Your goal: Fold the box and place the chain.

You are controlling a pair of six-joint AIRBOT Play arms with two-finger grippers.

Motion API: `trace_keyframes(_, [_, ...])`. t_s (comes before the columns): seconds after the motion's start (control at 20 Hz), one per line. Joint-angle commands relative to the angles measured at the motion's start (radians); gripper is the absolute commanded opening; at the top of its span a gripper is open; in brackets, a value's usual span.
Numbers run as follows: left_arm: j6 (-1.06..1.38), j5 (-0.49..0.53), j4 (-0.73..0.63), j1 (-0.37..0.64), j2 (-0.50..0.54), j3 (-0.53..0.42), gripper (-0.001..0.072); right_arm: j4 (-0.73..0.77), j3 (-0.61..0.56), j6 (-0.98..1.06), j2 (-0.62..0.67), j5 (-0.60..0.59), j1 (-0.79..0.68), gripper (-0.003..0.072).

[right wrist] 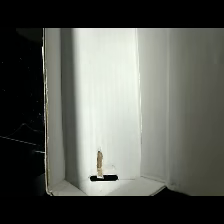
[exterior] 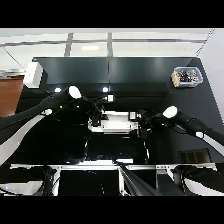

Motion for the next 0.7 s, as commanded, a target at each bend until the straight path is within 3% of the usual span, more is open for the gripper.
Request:
trace_keyframes(0.0, [-0.001, 0.000, -0.002, 0.001, 0.000, 0.001, 0.0031, 0.000, 0.001, 0.000, 0.000, -0.002, 0.001, 0.0479])
trace_keyframes(0.05, [-0.001, 0.001, -0.003, 0.001, 0.000, 0.001, 0.0144, 0.000, 0.001, 0.000, 0.000, -0.002, 0.001, 0.0478])
trace_keyframes(0.1, [-0.001, -0.002, -0.003, 0.001, 0.001, 0.005, 0.0281, 0.000, 0.001, 0.000, 0.000, -0.001, 0.001, 0.0411])
trace_keyframes(0.2, [-0.003, -0.042, -0.001, 0.005, 0.006, 0.034, 0.0312, -0.001, 0.001, 0.000, 0.000, 0.003, 0.001, 0.0194])
trace_keyframes(0.25, [-0.024, -0.087, 0.010, 0.011, 0.013, 0.054, 0.0314, -0.001, 0.001, 0.000, 0.000, 0.003, 0.001, 0.0181])
trace_keyframes(0.3, [-0.048, -0.130, 0.040, 0.018, 0.023, 0.074, 0.0442, -0.001, 0.001, -0.001, 0.000, 0.004, 0.001, 0.0181])
trace_keyframes(0.35, [-0.105, -0.163, 0.087, 0.028, 0.038, 0.093, 0.0641, -0.001, 0.001, -0.001, 0.000, 0.004, 0.001, 0.0181])
trace_keyframes(0.4, [-0.212, -0.172, 0.136, 0.039, 0.058, 0.102, 0.0694, -0.001, 0.001, -0.001, 0.000, 0.004, 0.001, 0.0181])
trace_keyframes(0.6, [-0.542, -0.323, 0.341, 0.112, 0.149, 0.112, 0.0695, -0.001, 0.001, -0.003, 0.000, 0.005, 0.001, 0.0181])
trace_keyframes(0.65, [-0.603, -0.360, 0.373, 0.133, 0.168, 0.112, 0.0665, -0.001, 0.001, -0.004, 0.000, 0.005, 0.001, 0.0181])
